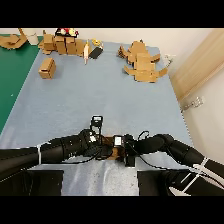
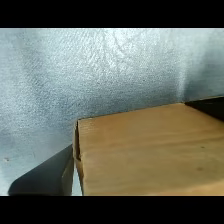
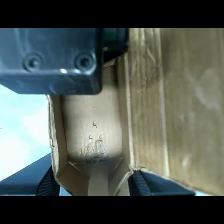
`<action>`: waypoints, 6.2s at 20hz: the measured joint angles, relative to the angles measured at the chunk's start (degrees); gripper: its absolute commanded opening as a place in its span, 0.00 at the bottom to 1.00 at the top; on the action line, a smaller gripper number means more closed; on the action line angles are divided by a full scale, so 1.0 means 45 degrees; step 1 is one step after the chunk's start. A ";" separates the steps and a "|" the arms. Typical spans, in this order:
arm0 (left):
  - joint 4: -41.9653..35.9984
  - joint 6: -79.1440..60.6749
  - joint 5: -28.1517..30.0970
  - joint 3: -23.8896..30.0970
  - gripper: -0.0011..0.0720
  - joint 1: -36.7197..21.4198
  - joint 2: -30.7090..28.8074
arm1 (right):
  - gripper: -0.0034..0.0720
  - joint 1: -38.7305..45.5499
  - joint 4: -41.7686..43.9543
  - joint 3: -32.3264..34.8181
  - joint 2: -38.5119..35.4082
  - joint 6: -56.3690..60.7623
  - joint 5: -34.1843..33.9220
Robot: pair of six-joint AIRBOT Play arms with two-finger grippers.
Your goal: Fold the box.
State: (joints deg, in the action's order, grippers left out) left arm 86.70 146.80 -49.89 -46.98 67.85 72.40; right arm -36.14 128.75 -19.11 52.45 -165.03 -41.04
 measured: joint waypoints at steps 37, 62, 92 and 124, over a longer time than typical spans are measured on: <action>-0.0505 -0.0296 0.0651 -0.0024 0.66 -0.0083 0.0151 | 0.62 0.0010 0.0000 0.0005 -0.0010 -0.0005 0.0005; 0.0520 0.1569 -0.1928 -0.1525 0.66 0.0015 0.1273 | 0.62 0.0010 0.0005 0.0005 -0.0010 0.0005 0.0010; 0.0291 0.1209 -0.1511 -0.1545 0.72 0.0238 0.1302 | 0.62 0.0005 0.0015 0.0005 -0.0005 -0.0015 0.0010; 0.1763 -0.1205 -0.4741 -0.0656 0.03 0.0000 -0.2846 | 0.62 0.0005 0.0000 0.0005 -0.0005 0.0005 0.0005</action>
State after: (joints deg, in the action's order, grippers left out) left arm 94.63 141.38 -71.22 -49.93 67.85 59.59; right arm -36.12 128.75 -19.09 52.42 -165.01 -41.01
